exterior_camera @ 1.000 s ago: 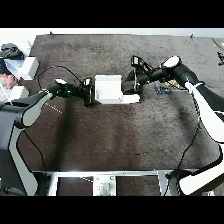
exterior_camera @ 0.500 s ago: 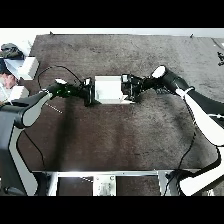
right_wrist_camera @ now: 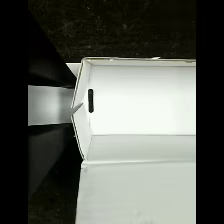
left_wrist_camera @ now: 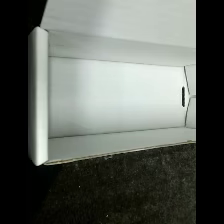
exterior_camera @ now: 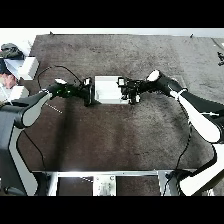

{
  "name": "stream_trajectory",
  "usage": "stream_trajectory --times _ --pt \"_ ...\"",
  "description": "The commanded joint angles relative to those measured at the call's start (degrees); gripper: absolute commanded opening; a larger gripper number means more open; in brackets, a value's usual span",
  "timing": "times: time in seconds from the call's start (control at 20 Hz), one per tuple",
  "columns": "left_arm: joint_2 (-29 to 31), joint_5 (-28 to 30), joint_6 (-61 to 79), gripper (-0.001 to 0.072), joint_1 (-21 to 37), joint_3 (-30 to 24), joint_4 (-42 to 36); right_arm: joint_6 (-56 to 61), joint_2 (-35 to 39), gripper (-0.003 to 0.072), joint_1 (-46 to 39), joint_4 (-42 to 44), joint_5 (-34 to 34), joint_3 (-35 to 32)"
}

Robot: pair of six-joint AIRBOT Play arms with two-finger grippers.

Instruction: Fold the box and place the chain.

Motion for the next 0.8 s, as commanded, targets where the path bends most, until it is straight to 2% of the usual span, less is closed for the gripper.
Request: stream_trajectory --times 0.0,0.15,0.75 --pt "0.0 0.0 0.2 0.0174 0.0 0.0 0.0 -0.1 -0.2 0.0271 0.1 4.5 0.0 0.0" --pt "0.0 0.0 0.2 0.0173 0.0 0.0 0.0 -0.3 -0.6 0.0271 0.2 8.1 0.7 0.0" --pt "0.0 0.0 0.2 0.0173 0.0 0.0 0.0 -3.6 -2.0 0.0274 0.9 8.5 0.7 0.0"
